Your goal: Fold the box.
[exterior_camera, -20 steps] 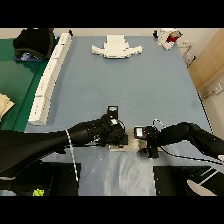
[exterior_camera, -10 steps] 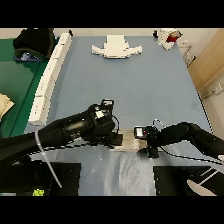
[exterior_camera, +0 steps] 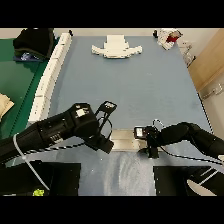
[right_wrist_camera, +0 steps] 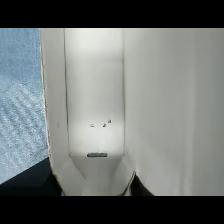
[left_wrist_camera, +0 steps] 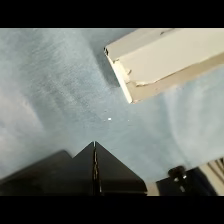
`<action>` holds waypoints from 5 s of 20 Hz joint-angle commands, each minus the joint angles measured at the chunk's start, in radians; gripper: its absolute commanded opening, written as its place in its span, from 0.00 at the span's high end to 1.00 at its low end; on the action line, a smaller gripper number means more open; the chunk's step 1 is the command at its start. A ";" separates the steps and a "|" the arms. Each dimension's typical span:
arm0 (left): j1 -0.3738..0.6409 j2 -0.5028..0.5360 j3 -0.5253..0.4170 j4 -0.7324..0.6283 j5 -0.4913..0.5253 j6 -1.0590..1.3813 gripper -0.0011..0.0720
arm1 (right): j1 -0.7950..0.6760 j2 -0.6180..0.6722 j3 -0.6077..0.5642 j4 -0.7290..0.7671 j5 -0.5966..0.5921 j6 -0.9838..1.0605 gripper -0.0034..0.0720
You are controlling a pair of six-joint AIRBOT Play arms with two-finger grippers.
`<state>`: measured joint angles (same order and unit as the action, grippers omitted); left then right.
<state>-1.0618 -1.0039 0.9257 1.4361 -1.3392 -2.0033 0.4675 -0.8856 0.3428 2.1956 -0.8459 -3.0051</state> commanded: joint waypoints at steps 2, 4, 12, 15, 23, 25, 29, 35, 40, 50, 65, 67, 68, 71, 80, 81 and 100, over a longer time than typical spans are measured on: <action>0.182 0.141 -0.173 -0.216 0.120 0.702 0.97 | 0.000 0.000 0.001 0.000 0.000 0.000 0.28; 0.288 0.199 -0.250 -0.299 0.169 1.117 0.83 | 0.000 0.000 0.001 0.000 0.000 0.000 0.28; 0.500 0.151 -0.544 -0.765 0.586 2.025 0.04 | 0.000 0.000 0.001 0.000 0.000 0.000 0.28; 0.500 0.074 -0.565 -1.007 0.629 2.286 0.04 | 0.000 0.000 0.001 0.000 0.000 0.000 0.28; 0.465 -0.053 -0.564 -1.149 0.653 2.460 0.04 | 0.000 0.000 0.001 0.000 0.000 0.000 0.28; 0.445 -0.057 -0.564 -1.158 0.676 2.459 0.04 | 0.000 0.000 0.001 0.000 0.000 0.000 0.28; 0.438 -0.058 -0.564 -1.172 0.698 2.459 0.04 | 0.000 0.000 0.001 0.000 0.000 0.000 0.28; 0.380 -0.072 -0.552 -1.133 0.780 2.386 0.04 | 0.000 0.000 0.001 0.000 0.000 0.000 0.28; 0.375 -0.087 -0.537 -1.094 0.779 2.344 0.04 | 0.000 0.000 0.001 0.000 0.000 0.000 0.28; 0.351 -0.089 -0.535 -1.073 0.779 2.319 0.13 | 0.000 0.000 0.001 0.000 0.000 0.000 0.28; 0.351 -0.088 -0.535 -1.073 0.782 2.305 0.34 | 0.000 0.000 0.001 0.000 0.000 0.000 0.28; 0.351 -0.088 -0.535 -1.073 0.782 2.304 0.34 | 0.000 0.000 0.001 0.000 0.000 0.000 0.28; 0.351 -0.088 -0.535 -1.073 0.782 2.304 0.34 | 0.000 0.000 0.001 0.000 0.000 0.000 0.28; 0.351 -0.088 -0.535 -1.073 0.782 2.304 0.34 | 0.000 0.000 0.001 -0.003 0.000 0.000 0.28; 0.351 -0.088 -0.535 -1.073 0.782 2.304 0.34 | 0.000 0.000 0.001 -0.005 0.000 0.000 0.28; 0.351 -0.088 -0.535 -1.073 0.782 2.304 0.35 | 0.000 0.000 0.001 -0.005 0.000 0.000 0.28; 0.351 -0.088 -0.535 -1.073 0.782 2.304 0.34 | 0.001 0.280 0.155 -0.181 -0.452 1.505 0.60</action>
<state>-0.7109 -1.0924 0.3897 0.3626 -0.5571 0.3000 0.4675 -0.6331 0.4946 1.8465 -1.2549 -1.9091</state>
